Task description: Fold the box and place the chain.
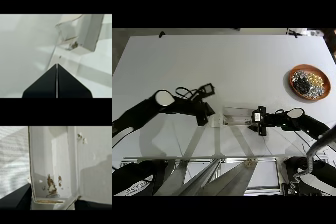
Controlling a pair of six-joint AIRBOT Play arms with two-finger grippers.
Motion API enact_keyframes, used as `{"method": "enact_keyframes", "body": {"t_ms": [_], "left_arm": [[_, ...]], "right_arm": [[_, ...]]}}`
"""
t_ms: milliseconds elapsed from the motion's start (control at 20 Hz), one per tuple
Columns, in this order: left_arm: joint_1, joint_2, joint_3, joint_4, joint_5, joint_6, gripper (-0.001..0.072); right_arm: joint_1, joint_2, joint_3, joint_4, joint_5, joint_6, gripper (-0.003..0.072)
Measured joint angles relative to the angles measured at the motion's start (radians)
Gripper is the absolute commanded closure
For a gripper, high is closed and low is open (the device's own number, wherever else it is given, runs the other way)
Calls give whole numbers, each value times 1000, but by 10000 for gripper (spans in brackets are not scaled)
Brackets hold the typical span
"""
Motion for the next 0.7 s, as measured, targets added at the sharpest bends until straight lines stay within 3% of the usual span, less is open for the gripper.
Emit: {"method": "enact_keyframes", "body": {"t_ms": [150,300,700], "left_arm": [[114,89,-44,110,-39,-276,706],[192,92,-72,178,-74,-478,705],[179,-107,-89,40,-109,-549,707]], "right_arm": [[0,0,0,0,0,0,276],[0,0,0,0,0,0,276],[0,0,0,0,0,0,276]]}}
